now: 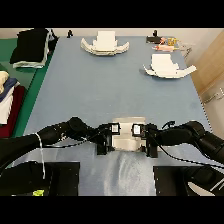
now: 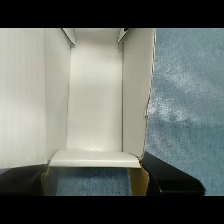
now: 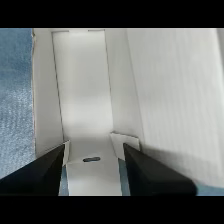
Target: Fold the box.
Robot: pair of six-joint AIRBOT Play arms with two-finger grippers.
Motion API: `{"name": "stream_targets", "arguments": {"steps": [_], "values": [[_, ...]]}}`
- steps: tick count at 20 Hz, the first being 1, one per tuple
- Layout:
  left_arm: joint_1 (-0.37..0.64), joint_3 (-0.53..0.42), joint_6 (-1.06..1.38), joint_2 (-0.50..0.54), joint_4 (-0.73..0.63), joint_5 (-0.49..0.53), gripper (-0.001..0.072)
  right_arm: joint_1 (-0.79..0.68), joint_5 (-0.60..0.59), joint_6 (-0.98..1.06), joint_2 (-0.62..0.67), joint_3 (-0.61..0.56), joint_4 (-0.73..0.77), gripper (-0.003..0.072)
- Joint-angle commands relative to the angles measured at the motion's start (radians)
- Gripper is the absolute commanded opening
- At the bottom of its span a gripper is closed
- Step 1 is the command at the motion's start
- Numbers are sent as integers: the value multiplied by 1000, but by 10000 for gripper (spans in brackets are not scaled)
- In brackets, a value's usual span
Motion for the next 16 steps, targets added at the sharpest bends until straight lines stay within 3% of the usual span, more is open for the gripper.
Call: {"name": "stream_targets", "arguments": {"steps": [1, 2, 9, 10, 12, 13, 14, 16], "values": [[0, 1, 0, 0, 0, 0, 531, 0, 3, 4, 0, 0, 2, 652], [0, 1, 0, 0, 0, 0, 531, 0, 4, 10, 0, 0, 1, 711], [0, 1, 0, 0, 0, 0, 532, 0, 2, 10, 0, 0, -4, 705], [0, 1, 0, 0, 0, 0, 532, 0, 0, 11, 0, 0, -5, 660], [0, 1, 0, 0, 0, 0, 531, 0, -31, 24, 0, 0, -10, 193], [0, 1, 0, 0, 0, 0, 532, 0, -39, 75, 0, 0, -27, 65], [0, 1, 0, 0, 0, 0, 532, 0, -47, 161, 1, 1, -61, 3], [0, 1, 0, 0, 0, 0, 532, 0, -75, 360, 1, 10, -173, 3]]}}
